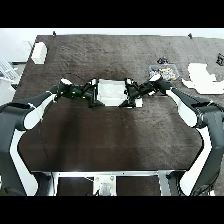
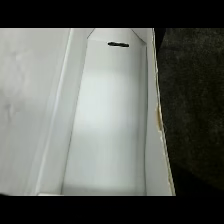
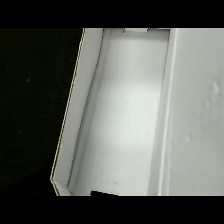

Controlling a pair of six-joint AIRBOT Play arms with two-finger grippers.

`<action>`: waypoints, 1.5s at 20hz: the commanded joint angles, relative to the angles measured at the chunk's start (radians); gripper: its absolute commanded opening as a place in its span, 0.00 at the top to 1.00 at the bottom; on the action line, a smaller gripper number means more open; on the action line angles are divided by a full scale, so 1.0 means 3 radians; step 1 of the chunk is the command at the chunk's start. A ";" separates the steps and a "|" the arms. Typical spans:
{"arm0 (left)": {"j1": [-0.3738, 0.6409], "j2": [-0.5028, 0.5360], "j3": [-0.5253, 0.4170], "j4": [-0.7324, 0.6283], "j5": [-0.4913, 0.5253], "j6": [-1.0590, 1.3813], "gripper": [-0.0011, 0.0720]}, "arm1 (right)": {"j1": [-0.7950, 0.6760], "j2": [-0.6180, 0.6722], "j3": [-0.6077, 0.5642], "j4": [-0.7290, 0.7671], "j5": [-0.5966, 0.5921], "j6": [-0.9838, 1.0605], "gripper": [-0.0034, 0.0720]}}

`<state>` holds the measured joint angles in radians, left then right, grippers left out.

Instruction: Fold the box and place the chain.

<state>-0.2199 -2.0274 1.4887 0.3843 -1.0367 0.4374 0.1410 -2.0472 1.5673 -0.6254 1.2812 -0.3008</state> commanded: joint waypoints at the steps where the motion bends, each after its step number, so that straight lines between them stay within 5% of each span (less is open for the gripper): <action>1: 0.0004 -0.0003 0.0000 0.0173 0.0001 -0.0060 0.43 | 0.0003 -0.0003 0.0001 0.0001 0.0008 0.0006 0.28; 23: 0.0003 0.0000 0.0000 0.0151 -0.0001 -0.0060 0.43 | -0.0014 -0.0003 0.0001 0.0025 0.0038 -0.0039 0.31; 26: 0.0004 0.0000 0.0000 0.0153 0.0000 -0.0060 0.43 | -0.0057 0.0053 0.0004 -0.0038 0.0089 0.0231 0.00; 30: 0.0004 0.0000 0.0000 0.0153 -0.0001 -0.0061 0.43 | -0.0267 0.0272 0.0004 -0.0443 0.0100 0.0598 0.00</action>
